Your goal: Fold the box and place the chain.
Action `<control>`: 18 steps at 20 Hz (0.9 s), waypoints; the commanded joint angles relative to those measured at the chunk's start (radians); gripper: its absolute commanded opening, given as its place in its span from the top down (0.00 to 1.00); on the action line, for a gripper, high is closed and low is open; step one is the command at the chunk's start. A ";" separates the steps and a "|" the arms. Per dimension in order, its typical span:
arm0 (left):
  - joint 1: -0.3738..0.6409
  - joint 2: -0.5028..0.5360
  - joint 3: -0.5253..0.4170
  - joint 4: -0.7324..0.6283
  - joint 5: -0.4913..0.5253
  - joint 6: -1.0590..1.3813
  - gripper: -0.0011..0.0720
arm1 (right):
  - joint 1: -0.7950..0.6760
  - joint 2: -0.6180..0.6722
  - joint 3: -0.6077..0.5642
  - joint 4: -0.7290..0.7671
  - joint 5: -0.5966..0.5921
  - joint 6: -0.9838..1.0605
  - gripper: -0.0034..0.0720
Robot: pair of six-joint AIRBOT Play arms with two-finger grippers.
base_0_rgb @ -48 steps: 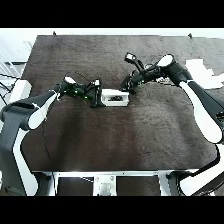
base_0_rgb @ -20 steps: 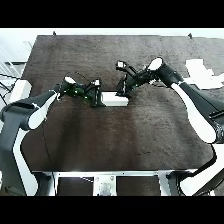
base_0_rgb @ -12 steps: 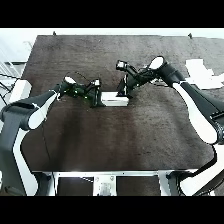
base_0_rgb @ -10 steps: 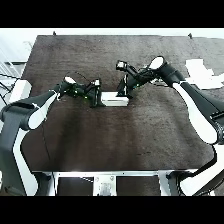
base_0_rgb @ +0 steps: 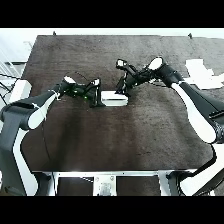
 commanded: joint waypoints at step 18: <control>-0.001 0.000 0.000 0.001 -0.002 0.002 0.13 | 0.015 0.008 -0.022 -0.008 -0.039 0.008 0.55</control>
